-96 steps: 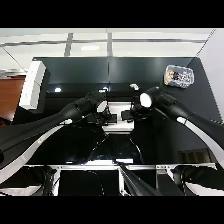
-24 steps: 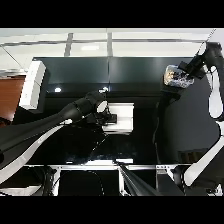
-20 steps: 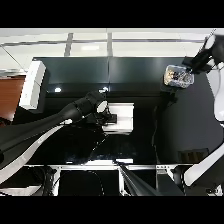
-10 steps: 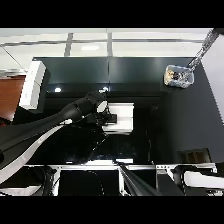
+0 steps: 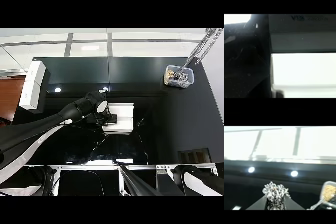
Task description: Fold the box and place the chain.
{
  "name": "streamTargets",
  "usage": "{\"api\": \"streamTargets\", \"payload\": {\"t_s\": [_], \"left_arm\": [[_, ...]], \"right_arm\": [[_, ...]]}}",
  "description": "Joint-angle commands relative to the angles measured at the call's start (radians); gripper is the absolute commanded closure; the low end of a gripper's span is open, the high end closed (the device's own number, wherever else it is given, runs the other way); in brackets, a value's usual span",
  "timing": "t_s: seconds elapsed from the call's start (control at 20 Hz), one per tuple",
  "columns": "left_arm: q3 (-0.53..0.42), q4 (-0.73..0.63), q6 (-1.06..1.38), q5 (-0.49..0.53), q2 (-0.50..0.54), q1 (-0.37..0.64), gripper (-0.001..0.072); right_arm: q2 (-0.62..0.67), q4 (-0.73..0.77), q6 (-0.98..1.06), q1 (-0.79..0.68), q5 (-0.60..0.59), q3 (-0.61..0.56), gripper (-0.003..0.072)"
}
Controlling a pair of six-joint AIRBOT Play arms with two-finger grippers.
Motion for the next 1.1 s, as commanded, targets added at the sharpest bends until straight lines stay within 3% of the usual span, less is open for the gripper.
{"api": "streamTargets", "payload": {"t_s": [0.0,0.3,0.45,0.8,1.05], "left_arm": [[0.000,0.000,0.000,0.000,0.000,0.001,0.0681],[0.000,0.000,0.000,0.000,0.000,0.001,0.0681],[0.000,0.001,0.000,0.000,0.000,0.001,0.0681],[0.000,0.001,0.000,0.000,0.000,0.001,0.0681],[0.000,0.001,0.000,0.000,0.000,0.001,0.0681]], "right_arm": [[0.037,0.020,-0.003,0.103,0.074,-0.001,0.0673],[0.037,0.030,-0.010,0.219,0.165,-0.019,0.0673],[0.037,0.122,-0.011,0.246,0.165,-0.071,0.0673],[0.036,0.261,-0.022,0.304,0.119,-0.200,0.0673],[0.035,0.264,-0.039,0.383,0.035,-0.336,0.0673]]}}
